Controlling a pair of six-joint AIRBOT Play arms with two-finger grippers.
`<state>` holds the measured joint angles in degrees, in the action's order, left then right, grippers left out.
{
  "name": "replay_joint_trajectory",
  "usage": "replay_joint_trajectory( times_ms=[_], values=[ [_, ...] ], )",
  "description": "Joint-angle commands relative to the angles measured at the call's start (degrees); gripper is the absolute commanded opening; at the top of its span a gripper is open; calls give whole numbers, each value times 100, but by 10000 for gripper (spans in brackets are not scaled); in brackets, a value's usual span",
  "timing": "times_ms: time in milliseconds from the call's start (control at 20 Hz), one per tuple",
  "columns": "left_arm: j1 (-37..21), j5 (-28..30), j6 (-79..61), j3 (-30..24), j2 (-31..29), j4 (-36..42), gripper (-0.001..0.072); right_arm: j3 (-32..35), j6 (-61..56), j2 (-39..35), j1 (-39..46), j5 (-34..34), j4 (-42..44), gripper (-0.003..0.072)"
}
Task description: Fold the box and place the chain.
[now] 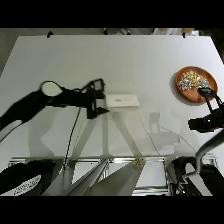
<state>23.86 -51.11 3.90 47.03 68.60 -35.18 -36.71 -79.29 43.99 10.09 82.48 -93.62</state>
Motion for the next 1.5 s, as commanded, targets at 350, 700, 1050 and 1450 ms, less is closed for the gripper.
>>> replay_joint_trajectory(
  times_ms=[350, 700, 1050, 1450],
  values=[
    [-3823, -122, 3556, 0, -1189, -2212, 250, -7, 0, -7, 4, 7, 0, 15],
    [-4430, -236, 4481, -116, -756, -3405, 275, -7, 0, -7, 4, 4, 2, 15],
    [-4430, -527, 4651, -514, -579, -3692, 588, -7, 0, -7, 4, 7, 2, 15],
    [-4422, -1064, 4784, -511, -1093, -3692, 694, -7, 0, -7, 4, 4, 2, 15]
  ],
)
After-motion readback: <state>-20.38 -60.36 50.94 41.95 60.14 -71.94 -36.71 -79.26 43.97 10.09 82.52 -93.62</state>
